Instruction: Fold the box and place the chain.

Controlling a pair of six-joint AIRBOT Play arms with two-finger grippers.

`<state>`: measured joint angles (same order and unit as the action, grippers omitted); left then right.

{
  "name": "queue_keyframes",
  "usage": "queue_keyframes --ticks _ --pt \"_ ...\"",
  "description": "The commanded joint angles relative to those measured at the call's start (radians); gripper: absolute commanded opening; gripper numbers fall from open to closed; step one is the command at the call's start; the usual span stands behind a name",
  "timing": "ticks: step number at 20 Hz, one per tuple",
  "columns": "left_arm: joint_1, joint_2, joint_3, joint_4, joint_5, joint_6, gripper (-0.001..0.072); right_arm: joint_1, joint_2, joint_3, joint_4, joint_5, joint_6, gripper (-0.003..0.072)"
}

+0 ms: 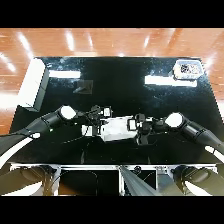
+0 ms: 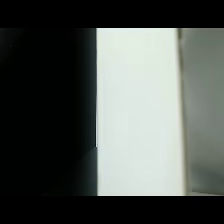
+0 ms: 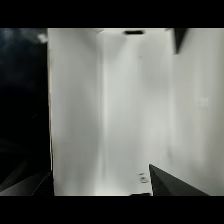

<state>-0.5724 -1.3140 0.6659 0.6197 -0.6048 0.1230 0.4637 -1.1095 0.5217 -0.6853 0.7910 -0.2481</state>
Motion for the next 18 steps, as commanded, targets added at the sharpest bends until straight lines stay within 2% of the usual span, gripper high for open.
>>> queue_keyframes --ticks 1,3,7,13,18 --pt "0.000 0.000 -0.001 0.000 0.000 0.000 0.0018 -0.005 0.022 0.000 0.132 -0.091 0.039 0.0703" --pt "0.000 0.000 -0.001 0.000 0.000 0.000 0.0018 -0.005 0.037 0.000 0.151 -0.146 0.081 0.0703" --pt "0.000 0.000 -0.001 0.000 0.000 0.000 0.0018 -0.009 0.057 0.000 0.144 -0.141 0.142 0.0703" --pt "0.000 0.000 -0.001 0.000 0.000 0.000 0.0018 -0.009 0.100 0.000 -0.078 -0.122 0.331 0.0703" --pt "0.000 0.000 -0.001 0.000 0.000 0.000 0.0018 -0.009 0.101 0.000 -0.079 -0.084 0.386 0.0703"
